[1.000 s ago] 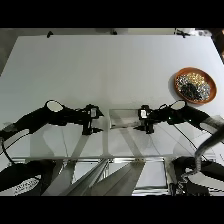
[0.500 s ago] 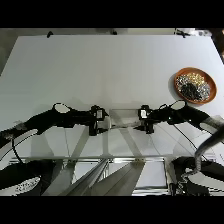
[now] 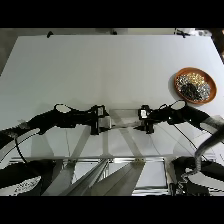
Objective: Fold the box and place the chain.
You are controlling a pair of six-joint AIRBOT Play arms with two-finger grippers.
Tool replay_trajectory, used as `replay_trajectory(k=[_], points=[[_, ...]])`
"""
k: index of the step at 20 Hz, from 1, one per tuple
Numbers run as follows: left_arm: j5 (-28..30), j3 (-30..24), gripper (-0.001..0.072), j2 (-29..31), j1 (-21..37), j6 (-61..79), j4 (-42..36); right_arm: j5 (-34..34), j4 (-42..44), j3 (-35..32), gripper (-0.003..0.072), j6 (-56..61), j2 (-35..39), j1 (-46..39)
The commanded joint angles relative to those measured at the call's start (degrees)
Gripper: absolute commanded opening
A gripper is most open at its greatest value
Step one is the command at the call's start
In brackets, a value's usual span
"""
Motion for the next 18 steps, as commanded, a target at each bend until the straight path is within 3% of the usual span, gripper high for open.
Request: replay_trajectory(k=[1, 4, 11, 18], points=[[-1.53, 0.00, 0.0710, -0.13, -0.02, -0.13, 3.98, -0.02, 0.00, -0.02, 0.0384, 0.00, 0.02, 0.02], [-1.53, 0.00, 0.0710, -0.02, 0.46, -0.33, 9.05, -0.02, 0.00, -0.02, 0.0384, -0.02, 0.02, 0.02], [-0.79, 0.00, 0.0710, -0.07, -0.02, -0.07, -1.07, -0.02, 0.00, -0.02, 0.0384, -0.02, 0.02, 0.02], [-1.84, 0.00, 0.0709, -0.28, -0.46, -0.20, -1.53, -0.02, 0.00, 0.00, 0.0384, -0.02, 0.02, 0.02]])
